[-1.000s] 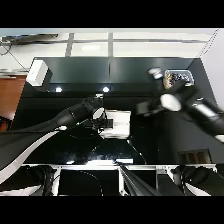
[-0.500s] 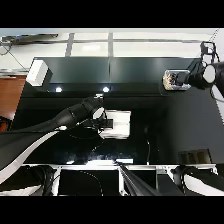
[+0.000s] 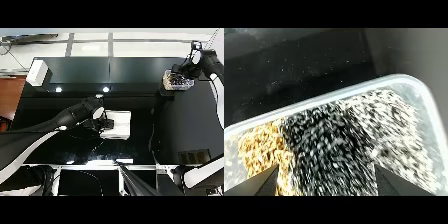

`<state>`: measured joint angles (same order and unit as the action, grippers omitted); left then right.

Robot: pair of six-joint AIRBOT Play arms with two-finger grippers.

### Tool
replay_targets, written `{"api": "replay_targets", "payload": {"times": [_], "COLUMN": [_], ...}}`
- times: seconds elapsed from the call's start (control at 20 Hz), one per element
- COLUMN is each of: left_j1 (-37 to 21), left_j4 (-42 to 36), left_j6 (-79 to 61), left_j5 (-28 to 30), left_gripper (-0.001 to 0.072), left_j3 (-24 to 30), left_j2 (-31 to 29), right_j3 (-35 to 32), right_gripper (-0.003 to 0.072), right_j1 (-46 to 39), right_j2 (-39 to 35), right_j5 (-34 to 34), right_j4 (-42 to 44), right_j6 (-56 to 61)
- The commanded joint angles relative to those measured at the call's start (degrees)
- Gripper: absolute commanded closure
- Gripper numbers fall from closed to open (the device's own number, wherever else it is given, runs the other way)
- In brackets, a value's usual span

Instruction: Fold the box and place the chain.

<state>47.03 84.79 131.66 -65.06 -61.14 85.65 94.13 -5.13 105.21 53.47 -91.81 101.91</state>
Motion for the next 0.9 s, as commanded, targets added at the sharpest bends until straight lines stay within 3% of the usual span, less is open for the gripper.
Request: {"api": "replay_targets", "payload": {"times": [0.0,0.15,0.2,0.25,0.3,0.35,0.4,0.45,0.85], "left_j1": [0.0,0.0,0.0,0.0,0.0,0.0,0.0,0.0,0.0], "left_j4": [-0.02,-0.02,-0.02,0.0,0.0,0.0,0.0,0.0,-0.02], "left_j6": [0.0,0.0,-0.02,-0.02,-0.02,-0.02,-0.02,0.0,0.0], "left_j5": [0.09,0.5,0.52,0.5,0.5,0.48,0.48,0.48,0.46], "left_gripper": [0.0683,0.0683,0.0683,0.0683,0.0683,0.0683,0.0683,0.0683,0.0683], "left_j3": [0.02,0.02,0.02,0.02,0.02,0.02,0.02,0.02,0.02], "left_j2": [0.02,0.02,0.02,0.04,0.04,0.04,0.04,0.04,0.04], "right_j3": [2.34,2.34,2.34,2.34,2.34,2.43,2.6,3.06,3.23], "right_gripper": [0.0021,0.0056,0.0178,0.0203,0.0293,0.0494,0.051,0.0659,0.0672], "right_j1": [-0.2,-0.17,-0.17,-0.17,-0.13,-0.13,-0.11,-0.13,-0.22], "right_j2": [4.0,4.2,4.35,4.5,4.55,4.52,4.48,4.44,-2.16], "right_j5": [1.4,1.86,2.27,2.64,2.73,3.02,3.5,4.5,3.67], "right_j4": [0.33,0.31,0.31,0.33,0.37,0.35,0.33,0.33,-0.28], "right_j6": [-0.35,-0.35,-0.33,-0.28,-0.2,-0.2,-0.22,-0.28,-2.51]}}
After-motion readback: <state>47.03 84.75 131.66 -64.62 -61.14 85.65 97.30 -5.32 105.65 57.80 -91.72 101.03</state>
